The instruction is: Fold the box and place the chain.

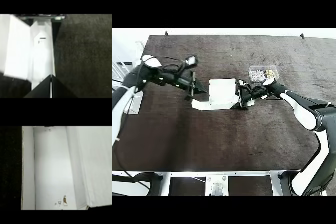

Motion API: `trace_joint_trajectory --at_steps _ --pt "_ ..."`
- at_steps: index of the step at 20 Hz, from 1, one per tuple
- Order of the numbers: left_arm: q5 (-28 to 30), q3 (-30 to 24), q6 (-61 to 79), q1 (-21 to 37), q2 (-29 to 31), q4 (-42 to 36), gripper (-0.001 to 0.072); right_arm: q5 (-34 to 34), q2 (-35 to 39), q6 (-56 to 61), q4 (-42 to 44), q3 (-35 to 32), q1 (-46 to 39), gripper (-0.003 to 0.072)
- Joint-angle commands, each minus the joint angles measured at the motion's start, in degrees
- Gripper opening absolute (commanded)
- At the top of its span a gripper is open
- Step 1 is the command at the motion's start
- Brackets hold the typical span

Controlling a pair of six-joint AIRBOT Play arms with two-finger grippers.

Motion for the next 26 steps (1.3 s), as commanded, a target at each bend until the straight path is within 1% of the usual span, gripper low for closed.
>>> trace_joint_trajectory --at_steps 1,2,3,5,7,12,14,18,20,24,26 --pt "1.4 -2.3 -22.3 5.4 2.3 1.6 0.0019 0.1 0.0 0.0 0.0 0.0 0.0 0.0562" --pt "4.0 -3.8 -29.6 7.0 2.3 1.6 0.0019 0.1 0.0 0.0 0.0 0.0 0.0 0.0562" --pt "5.9 -5.5 -34.1 8.3 2.3 1.6 0.0019 0.1 0.0 0.0 0.0 0.0 0.0 0.0562" --pt "8.4 -9.7 -43.0 10.4 2.3 1.6 0.0021 0.1 0.0 0.0 0.0 0.0 0.0 0.0562" --pt "10.0 -12.1 -48.5 10.9 2.3 2.4 0.002 0.1 0.0 0.0 0.0 0.0 0.0 0.0562" --pt "10.8 -14.7 -53.4 10.9 1.8 3.7 0.002 0.1 0.0 0.1 0.0 0.0 0.0 0.0562" --pt "12.0 -15.4 -54.7 10.9 0.4 3.7 0.002 0.1 0.0 0.1 0.0 0.0 0.0 0.0562" --pt "11.0 -16.0 -55.9 10.9 -3.3 3.5 0.002 0.1 0.0 0.1 0.0 0.0 0.0 0.0562" --pt "11.5 -16.0 -55.8 10.9 -5.2 3.4 0.002 0.1 0.0 0.1 0.0 0.0 0.0 0.0562" --pt "12.5 -16.0 -54.6 10.8 -8.1 -0.7 0.002 0.1 0.0 0.1 0.0 0.0 0.0 0.0562" --pt "13.1 -16.0 -53.6 9.5 -9.2 -1.8 0.002 0.1 0.0 0.1 0.0 0.0 0.0 0.0562"
